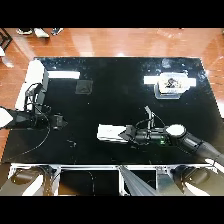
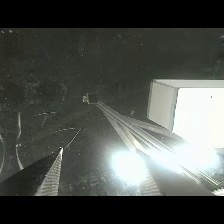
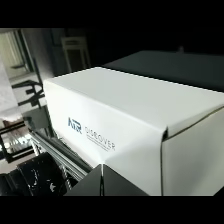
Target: Fold the box and place the chain.
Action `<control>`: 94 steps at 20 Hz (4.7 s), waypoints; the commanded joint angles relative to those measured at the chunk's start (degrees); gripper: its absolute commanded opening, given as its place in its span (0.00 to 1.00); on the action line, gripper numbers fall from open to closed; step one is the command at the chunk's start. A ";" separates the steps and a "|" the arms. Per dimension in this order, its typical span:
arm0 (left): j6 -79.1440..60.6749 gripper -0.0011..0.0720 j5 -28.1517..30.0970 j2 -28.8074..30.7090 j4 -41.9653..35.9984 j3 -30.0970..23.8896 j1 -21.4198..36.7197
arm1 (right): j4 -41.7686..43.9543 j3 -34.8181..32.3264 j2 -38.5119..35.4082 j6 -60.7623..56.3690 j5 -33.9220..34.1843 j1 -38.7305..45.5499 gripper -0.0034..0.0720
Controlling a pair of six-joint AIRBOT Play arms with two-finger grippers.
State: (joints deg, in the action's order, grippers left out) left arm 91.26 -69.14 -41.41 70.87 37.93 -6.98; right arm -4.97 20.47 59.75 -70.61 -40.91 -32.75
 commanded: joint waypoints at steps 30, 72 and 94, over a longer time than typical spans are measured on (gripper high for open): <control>-64.87 0.89 4.11 -13.31 -27.45 0.17 -8.74 | -12.98 9.42 -5.46 8.22 -16.83 23.56 0.07; -90.40 0.86 20.92 -28.17 -31.06 5.51 -30.38 | -22.38 9.42 -6.27 5.22 -16.90 29.88 0.07; -89.35 0.58 21.86 -33.53 -29.29 6.23 -30.38 | -23.87 9.42 -6.27 5.25 -16.44 29.88 0.07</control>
State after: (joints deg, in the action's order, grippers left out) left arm 1.74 -47.51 -74.81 40.47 44.07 -37.39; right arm -28.49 29.82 53.47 -65.36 -57.41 -2.87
